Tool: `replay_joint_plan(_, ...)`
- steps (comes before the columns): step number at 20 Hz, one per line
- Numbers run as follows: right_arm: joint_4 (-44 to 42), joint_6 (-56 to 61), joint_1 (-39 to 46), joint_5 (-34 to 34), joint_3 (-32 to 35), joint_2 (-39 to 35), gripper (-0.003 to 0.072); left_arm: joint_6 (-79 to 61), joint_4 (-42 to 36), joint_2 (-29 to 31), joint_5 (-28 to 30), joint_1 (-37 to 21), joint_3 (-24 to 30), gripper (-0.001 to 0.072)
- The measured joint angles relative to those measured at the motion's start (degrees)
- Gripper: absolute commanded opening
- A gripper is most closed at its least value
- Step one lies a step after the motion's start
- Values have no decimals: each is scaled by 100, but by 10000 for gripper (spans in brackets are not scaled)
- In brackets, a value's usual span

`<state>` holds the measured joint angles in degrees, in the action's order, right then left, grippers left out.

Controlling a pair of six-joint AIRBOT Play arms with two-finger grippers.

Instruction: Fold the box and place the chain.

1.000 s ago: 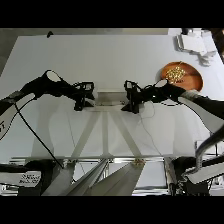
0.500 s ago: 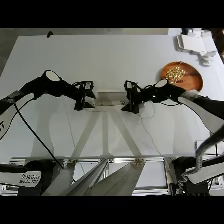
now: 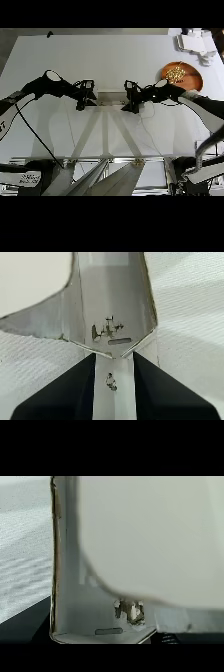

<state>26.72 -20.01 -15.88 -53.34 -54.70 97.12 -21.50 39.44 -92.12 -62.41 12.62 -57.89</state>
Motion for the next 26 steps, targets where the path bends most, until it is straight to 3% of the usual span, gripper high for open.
replay_joint_plan(5, 0, 0, 2, 0, -2, 0, 433, -2, -26, -31, 118, 68, 2, 193)
replay_joint_plan(7, 0, 0, 2, 0, -2, 0, 433, -2, -42, -37, 188, 92, 2, 137)
replay_joint_plan(10, 2, -2, 2, 0, -2, 0, 433, -9, -157, -37, 238, 107, 2, 134)
replay_joint_plan(11, 2, -2, 2, 0, -2, 0, 433, -15, -195, -37, 240, 111, 2, 96)
replay_joint_plan(12, 2, -2, 2, 0, -2, 0, 433, -15, -229, -37, 249, 114, 2, 8)
replay_joint_plan(15, 2, -2, 2, 0, -2, 0, 433, -20, -339, -37, 256, 125, 0, 16)
replay_joint_plan(16, 2, -2, 2, -2, -2, 0, 433, -17, -352, -37, 258, 131, 2, 38)
replay_joint_plan(18, 4, -4, 2, -2, -2, 0, 433, -17, -389, -37, 260, 153, 2, 241)
replay_joint_plan(25, 4, 7, 4, -7, -2, 0, 433, 2, -570, -52, 221, 201, 2, 251)
replay_joint_plan(26, 2, 7, 4, -7, -2, 0, 433, 4, -586, -52, 219, 203, 2, 340)
